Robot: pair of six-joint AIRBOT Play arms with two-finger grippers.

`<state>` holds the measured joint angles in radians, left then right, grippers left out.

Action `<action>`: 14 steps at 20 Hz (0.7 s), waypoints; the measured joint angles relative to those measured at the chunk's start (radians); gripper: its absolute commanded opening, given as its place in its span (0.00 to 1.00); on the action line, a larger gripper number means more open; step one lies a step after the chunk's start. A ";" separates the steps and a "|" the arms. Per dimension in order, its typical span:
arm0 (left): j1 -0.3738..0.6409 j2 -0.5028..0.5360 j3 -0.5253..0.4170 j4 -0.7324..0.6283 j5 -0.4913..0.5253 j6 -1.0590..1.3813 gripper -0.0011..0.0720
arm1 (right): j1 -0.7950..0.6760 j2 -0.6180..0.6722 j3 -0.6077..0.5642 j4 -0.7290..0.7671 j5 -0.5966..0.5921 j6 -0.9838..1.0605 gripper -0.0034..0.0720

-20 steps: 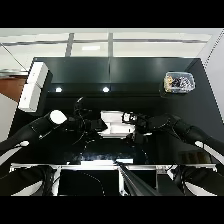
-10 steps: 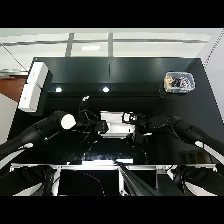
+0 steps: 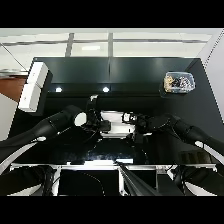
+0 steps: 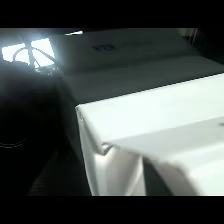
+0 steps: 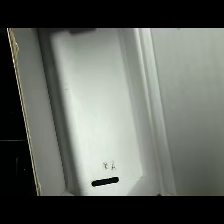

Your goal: Fold the box and place the chain.

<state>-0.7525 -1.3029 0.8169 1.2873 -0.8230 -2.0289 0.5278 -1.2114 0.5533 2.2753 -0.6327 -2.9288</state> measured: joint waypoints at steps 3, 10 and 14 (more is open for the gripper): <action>-0.002 -0.012 0.016 0.014 -0.021 -0.034 0.67 | 0.000 0.000 0.000 0.000 0.000 0.000 0.66; -0.011 -0.026 0.063 0.094 -0.088 -0.103 0.33 | 0.000 0.000 0.000 0.000 0.000 0.001 0.66; -0.024 -0.052 0.111 0.138 -0.131 -0.118 0.33 | 0.000 0.000 0.000 0.000 0.000 0.000 0.66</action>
